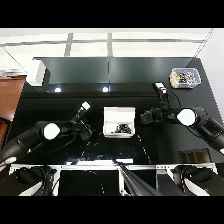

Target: Fold the box and place the chain.

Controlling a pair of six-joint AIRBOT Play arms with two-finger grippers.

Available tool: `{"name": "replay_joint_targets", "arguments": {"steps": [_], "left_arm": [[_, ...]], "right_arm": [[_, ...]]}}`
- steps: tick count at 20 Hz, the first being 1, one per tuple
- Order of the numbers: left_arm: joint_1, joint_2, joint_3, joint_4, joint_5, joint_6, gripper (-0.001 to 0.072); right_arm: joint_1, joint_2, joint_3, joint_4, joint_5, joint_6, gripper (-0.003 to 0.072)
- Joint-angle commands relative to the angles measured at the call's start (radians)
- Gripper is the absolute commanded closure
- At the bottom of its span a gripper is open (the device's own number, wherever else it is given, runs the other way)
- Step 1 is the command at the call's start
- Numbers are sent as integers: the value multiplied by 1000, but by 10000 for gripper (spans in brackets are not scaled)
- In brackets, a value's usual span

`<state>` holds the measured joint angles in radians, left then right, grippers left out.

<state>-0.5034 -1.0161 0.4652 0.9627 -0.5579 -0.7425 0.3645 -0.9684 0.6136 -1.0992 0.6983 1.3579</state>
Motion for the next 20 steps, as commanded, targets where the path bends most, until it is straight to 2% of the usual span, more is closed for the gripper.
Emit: {"name": "replay_joint_targets", "arguments": {"steps": [1, 2, 3, 5, 8, 11, 15, 20], "left_arm": [[152, -125, 58, -395, -264, 745, 14], [188, -173, 82, -428, -377, 887, 14], [210, -219, 111, -420, -427, 940, 14], [214, -275, 157, -366, -422, 940, 3], [198, -319, 180, -425, -412, 1010, 3], [155, -327, 180, -425, -380, 1052, 3], [148, -344, 180, -430, -378, 1052, 4], [140, -350, 181, -536, -380, 1053, 4]], "right_arm": [[1, 0, 0, -3, 1, 0, 491], [1, 0, 0, -2, 2, 0, 491], [1, 0, 0, -2, 5, 0, 491], [1, 0, 0, -2, 19, 0, 491], [1, 0, 0, -2, 24, 0, 491], [1, 0, 0, -2, 24, 0, 491], [1, 0, 0, -2, 23, 0, 491], [1, 0, 0, -2, 23, 0, 491]]}}
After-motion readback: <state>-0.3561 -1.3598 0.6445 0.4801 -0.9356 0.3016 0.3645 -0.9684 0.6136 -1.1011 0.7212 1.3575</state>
